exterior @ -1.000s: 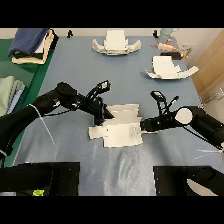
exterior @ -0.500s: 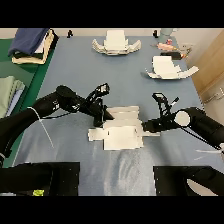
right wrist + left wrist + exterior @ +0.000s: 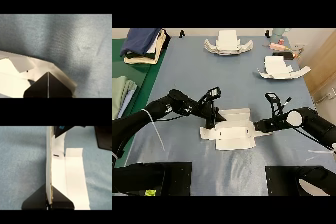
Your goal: Fold the box.
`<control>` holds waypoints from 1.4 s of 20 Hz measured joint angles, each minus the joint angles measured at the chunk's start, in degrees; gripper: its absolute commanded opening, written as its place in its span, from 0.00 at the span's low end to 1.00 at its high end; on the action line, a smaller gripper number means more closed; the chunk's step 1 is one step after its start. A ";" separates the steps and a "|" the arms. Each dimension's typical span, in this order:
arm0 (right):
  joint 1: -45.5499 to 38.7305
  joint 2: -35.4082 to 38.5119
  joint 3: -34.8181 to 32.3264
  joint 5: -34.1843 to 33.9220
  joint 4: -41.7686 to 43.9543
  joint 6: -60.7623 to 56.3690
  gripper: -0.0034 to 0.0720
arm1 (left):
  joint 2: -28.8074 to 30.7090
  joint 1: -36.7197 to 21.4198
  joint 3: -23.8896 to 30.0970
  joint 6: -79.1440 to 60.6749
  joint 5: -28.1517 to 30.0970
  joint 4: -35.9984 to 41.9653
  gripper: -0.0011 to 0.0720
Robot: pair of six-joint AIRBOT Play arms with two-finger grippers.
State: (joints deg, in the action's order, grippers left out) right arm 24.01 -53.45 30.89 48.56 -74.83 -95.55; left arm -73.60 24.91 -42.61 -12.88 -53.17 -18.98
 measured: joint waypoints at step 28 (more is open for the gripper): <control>0.00 0.81 0.13 0.90 0.90 0.59 0.05 | 1.53 4.98 -0.48 7.58 2.21 -11.15 0.04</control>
State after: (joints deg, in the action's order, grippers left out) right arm 24.01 -52.64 31.03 49.45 -73.93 -94.96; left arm -72.07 29.89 -43.09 -5.30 -50.96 -30.13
